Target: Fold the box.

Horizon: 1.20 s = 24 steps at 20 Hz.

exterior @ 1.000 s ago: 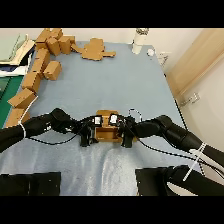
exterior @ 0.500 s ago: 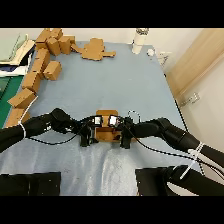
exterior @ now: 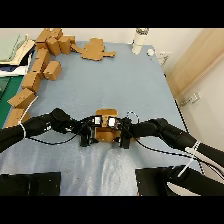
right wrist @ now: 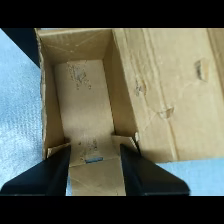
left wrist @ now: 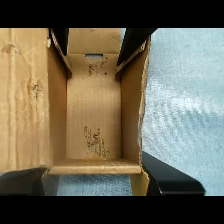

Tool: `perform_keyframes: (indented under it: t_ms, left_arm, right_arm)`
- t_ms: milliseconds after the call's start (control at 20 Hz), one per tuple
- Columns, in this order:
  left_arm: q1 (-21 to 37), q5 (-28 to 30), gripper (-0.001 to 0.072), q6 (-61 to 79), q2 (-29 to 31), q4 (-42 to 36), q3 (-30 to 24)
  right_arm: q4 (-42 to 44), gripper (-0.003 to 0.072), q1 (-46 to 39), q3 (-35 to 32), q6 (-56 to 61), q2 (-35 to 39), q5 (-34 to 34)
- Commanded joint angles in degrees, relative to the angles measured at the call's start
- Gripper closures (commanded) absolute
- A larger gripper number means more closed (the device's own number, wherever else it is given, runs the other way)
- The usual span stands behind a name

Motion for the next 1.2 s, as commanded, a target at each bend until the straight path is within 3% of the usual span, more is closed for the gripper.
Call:
perform_keyframes:
  t_ms: [0, 100, 200, 300, 500, 600, 650, 800, 1000, 1150]
  left_arm:
    - [0.0, 0.0, 0.0243, 0.0, 0.0, 0.0, 0.1]
    - [0.0, 0.0, 0.0243, 0.0, 0.0, 0.0, 0.1]
    - [0.0, 0.0, 0.0243, 0.0, 0.0, 0.0, 0.1]
    - [0.0, 0.0, 0.0243, 0.0, 0.0, 0.0, 0.1]
    - [0.0, 0.0, 0.0243, 0.0, 0.0, 0.0, 0.1]
    - [0.0, 0.0, 0.0243, 0.0, 0.0, 0.0, 0.1]
    - [0.0, 0.0, 0.0243, 0.0, 0.0, 0.0, 0.1]
    - [0.0, 0.0, 0.0243, 0.0, 0.0, 0.0, 0.1]
    - [0.0, 0.0, 0.0243, 0.0, 0.0, 0.0, 0.1]
    - [0.0, 0.0, 0.0243, 0.0, 0.0, 0.0, 0.1]
  right_arm:
    - [-4.9, 0.0184, 0.0, 0.3, 4.9, 1.3, -3.1]
    - [-13.0, 0.0186, 0.0, 1.2, 15.5, 3.9, -6.5]
    - [-21.0, 0.0290, 0.0, 1.6, 25.0, 7.1, -10.2]
    - [-29.4, 0.0291, 0.0, 1.6, 33.7, 10.7, -14.1]
    - [-51.2, 0.0590, -1.2, 1.6, 61.6, 17.9, -21.9]
    - [-55.3, 0.0673, -5.9, 1.6, 78.0, 18.4, -26.4]
    - [-52.4, 0.0675, -9.0, 1.5, 80.7, 17.7, -27.8]
    - [-32.2, 0.0676, -17.8, 1.4, 78.7, 12.1, -26.5]
    - [-9.6, 0.0682, -19.1, 1.4, 66.5, 0.7, -23.3]
    - [-0.2, 0.0682, -18.6, 1.5, 59.9, -4.0, -22.7]
